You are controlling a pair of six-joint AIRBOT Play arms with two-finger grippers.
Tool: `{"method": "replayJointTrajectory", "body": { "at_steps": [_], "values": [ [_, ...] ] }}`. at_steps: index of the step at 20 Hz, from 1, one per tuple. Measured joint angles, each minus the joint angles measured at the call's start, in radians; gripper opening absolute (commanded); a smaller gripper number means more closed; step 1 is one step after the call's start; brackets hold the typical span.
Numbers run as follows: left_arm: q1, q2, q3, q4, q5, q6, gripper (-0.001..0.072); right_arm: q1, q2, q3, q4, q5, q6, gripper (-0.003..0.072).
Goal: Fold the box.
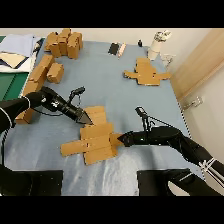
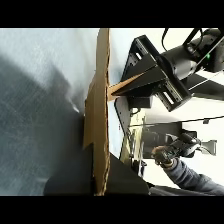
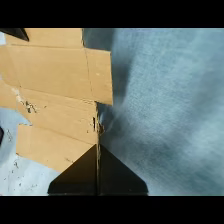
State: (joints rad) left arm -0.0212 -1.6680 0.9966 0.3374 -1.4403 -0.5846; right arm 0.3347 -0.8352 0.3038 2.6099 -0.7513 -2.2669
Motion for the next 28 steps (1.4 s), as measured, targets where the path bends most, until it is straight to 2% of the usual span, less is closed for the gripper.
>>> {"method": "replayJointTrajectory", "body": {
  "at_steps": [1,2,3,7,9,11,12,18,21,23,28],
  "values": [
    [0.0,-0.001,0.0,-0.006,-0.002,0.009,0.0011,0.0,0.0,0.0,0.0,0.003,0.0,0.0174],
    [-0.002,-0.001,0.0,-0.009,-0.002,0.019,0.0011,0.0,0.0,0.001,0.0,0.002,0.003,0.0374],
    [-0.003,-0.002,0.001,-0.015,0.0,0.032,0.0011,0.0,0.0,0.004,-0.001,0.002,0.008,0.0402],
    [-0.017,0.01,0.009,-0.021,-0.005,0.116,0.0011,-0.061,0.0,0.087,-0.084,0.003,0.06,0.0403],
    [-0.043,0.04,0.014,-0.022,0.013,0.179,0.0011,-0.124,0.0,0.171,-0.177,-0.005,0.119,0.0382],
    [-0.085,0.083,0.015,-0.014,0.067,0.246,0.0011,-0.183,0.0,0.254,-0.252,-0.021,0.169,0.003],
    [-0.104,0.102,0.016,-0.008,0.108,0.275,0.0011,-0.203,0.0,0.29,-0.276,-0.028,0.187,0.0003],
    [-0.22,0.244,-0.018,0.033,0.322,0.478,0.0009,-0.248,-0.009,0.359,-0.336,-0.096,0.271,0.0003],
    [-0.269,0.332,-0.108,0.02,0.457,0.618,0.0009,-0.249,-0.012,0.346,-0.341,-0.098,0.296,0.0003],
    [-0.293,0.38,-0.184,-0.037,0.529,0.725,0.001,-0.237,-0.013,0.33,-0.344,-0.085,0.306,0.0003],
    [-0.331,0.428,-0.335,-0.142,0.632,0.931,0.0011,-0.184,-0.042,0.31,-0.344,-0.012,0.318,0.0003]
  ]
}}
